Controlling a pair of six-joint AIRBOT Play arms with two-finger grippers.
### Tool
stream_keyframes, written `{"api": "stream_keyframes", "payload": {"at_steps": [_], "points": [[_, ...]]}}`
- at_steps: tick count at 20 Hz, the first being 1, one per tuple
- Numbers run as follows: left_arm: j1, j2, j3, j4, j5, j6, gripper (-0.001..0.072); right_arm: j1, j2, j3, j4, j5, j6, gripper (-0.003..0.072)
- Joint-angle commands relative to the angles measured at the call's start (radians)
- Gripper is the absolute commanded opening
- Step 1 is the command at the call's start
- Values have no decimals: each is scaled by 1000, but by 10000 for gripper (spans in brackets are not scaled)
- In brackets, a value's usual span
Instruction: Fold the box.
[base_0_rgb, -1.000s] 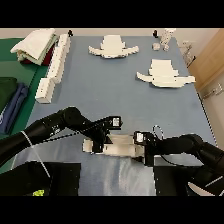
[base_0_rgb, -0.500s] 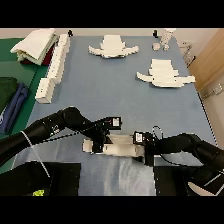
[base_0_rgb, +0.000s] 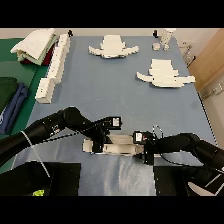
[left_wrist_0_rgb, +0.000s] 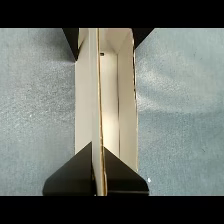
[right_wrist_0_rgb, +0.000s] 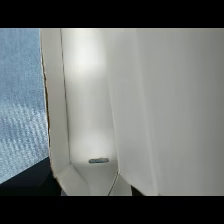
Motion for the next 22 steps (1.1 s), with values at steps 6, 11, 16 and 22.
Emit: {"api": "stream_keyframes", "payload": {"at_steps": [6,11,16,22], "points": [[0,0,1,0,0,0,16,1,-5,0,-7,-11,1,514],[0,0,1,0,1,0,16,1,-5,0,-7,-11,1,513],[0,0,1,0,1,4,16,1,-5,0,-8,-11,1,513],[0,0,1,0,28,3,16,1,-5,0,-11,-11,1,513]]}}
